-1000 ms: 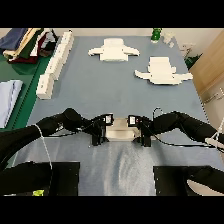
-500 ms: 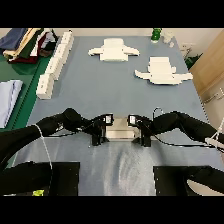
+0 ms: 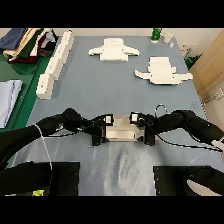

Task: Fold the box.

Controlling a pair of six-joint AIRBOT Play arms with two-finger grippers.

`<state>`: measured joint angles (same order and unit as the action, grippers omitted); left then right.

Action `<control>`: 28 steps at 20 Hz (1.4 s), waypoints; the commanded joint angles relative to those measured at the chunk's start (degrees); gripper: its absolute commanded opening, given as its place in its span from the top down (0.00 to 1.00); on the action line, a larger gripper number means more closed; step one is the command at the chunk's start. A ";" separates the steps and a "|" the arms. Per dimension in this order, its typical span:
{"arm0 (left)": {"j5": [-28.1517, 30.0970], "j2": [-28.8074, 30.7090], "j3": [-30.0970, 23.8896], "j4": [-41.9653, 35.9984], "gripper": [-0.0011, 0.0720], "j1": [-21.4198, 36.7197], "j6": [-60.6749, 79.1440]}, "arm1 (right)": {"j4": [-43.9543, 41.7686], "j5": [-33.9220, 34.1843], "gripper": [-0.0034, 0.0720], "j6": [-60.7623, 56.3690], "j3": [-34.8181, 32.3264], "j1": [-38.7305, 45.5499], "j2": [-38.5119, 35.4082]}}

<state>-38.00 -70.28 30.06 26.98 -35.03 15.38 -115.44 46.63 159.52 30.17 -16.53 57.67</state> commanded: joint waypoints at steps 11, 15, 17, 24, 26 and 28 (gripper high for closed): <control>0.07 0.04 0.00 0.00 0.46 0.00 0.00 | -1.27 20.44 0.95 -73.11 5.11 0.00 -15.63; 0.07 0.04 0.00 -0.02 0.46 0.00 0.00 | -18.03 7.43 0.95 -66.75 6.12 -1.49 -8.48; 0.07 0.04 0.00 0.00 0.46 0.00 0.00 | -18.34 3.89 0.95 -65.31 8.52 -1.68 -2.80; 0.07 0.04 0.00 0.00 0.46 0.02 0.00 | -17.42 -0.37 0.95 -60.52 19.89 -1.68 13.51; 0.09 0.04 0.00 0.00 0.46 0.00 0.00 | -17.70 -0.31 0.95 -59.80 20.52 -1.70 17.22; 0.07 0.04 0.00 0.00 0.46 0.00 0.00 | -17.86 0.39 0.95 -58.88 20.52 -1.73 20.13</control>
